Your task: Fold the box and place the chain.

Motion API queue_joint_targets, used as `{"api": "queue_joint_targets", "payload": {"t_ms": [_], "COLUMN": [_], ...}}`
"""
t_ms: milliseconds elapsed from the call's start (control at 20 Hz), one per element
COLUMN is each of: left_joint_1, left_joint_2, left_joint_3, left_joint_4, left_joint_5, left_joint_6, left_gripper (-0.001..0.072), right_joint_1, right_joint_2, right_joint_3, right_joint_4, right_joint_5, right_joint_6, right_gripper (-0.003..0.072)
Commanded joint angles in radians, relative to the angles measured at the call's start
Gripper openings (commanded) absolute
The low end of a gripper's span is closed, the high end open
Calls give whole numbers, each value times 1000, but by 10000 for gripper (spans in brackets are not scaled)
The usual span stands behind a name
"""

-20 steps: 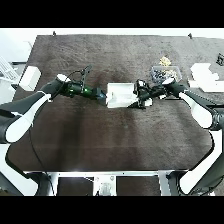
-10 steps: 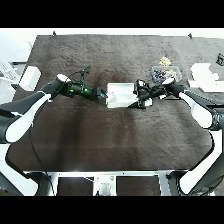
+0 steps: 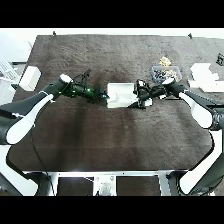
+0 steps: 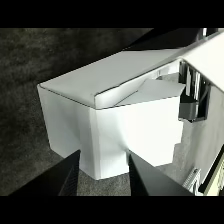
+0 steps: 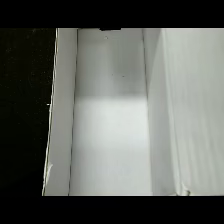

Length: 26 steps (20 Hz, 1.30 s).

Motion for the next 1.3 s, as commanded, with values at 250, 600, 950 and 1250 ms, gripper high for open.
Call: {"api": "queue_joint_targets", "payload": {"t_ms": [250, 600, 950, 1250], "left_joint_1": [-20, -61, -109, -137], "left_joint_2": [3, 3, 3, 3], "left_joint_3": [68, 110, 171, 175], "left_joint_4": [146, 213, 371, 437], "left_joint_5": [-19, -11, -9, 18], "left_joint_6": [-224, -314, -462, -533], "left_gripper": [349, 349, 349, 349], "right_joint_1": [0, 0, 0, 0], "right_joint_2": [0, 0, 0, 0], "right_joint_3": [0, 0, 0, 0], "right_joint_4": [0, 0, 0, 0], "right_joint_5": [0, 0, 0, 0], "right_joint_6": [0, 0, 0, 0], "right_gripper": [591, 592, 591, 591]}}
